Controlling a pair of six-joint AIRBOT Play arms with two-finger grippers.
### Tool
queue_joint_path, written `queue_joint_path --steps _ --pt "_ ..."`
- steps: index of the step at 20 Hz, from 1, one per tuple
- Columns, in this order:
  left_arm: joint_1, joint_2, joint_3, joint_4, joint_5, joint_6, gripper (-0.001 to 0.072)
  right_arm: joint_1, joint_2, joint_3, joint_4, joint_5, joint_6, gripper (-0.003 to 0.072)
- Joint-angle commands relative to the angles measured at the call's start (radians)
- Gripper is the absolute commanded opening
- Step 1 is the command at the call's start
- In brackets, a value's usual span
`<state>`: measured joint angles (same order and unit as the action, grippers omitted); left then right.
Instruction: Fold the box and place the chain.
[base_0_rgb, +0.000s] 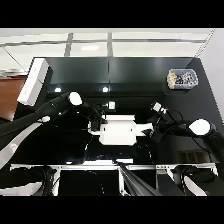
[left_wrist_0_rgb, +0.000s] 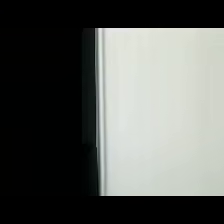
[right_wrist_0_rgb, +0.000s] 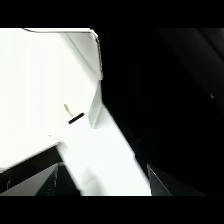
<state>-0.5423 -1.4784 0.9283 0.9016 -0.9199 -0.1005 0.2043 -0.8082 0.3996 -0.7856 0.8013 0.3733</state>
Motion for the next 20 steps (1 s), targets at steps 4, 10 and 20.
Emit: queue_joint_path --steps 4,10,20 --pt "-0.043 -0.010 0.000 0.082 -0.002 -0.091 0.0023 0.002 -0.001 -0.053 -0.001 0.012 -0.139 0.0638" --pt "-0.040 -0.010 0.001 0.082 0.000 -0.094 0.0023 0.103 -0.002 -0.053 -0.041 0.048 -0.210 0.0638" --pt "-0.040 -0.010 0.001 0.082 0.000 -0.094 0.0024 0.337 -0.136 -0.053 0.084 -0.141 -0.218 0.0638"
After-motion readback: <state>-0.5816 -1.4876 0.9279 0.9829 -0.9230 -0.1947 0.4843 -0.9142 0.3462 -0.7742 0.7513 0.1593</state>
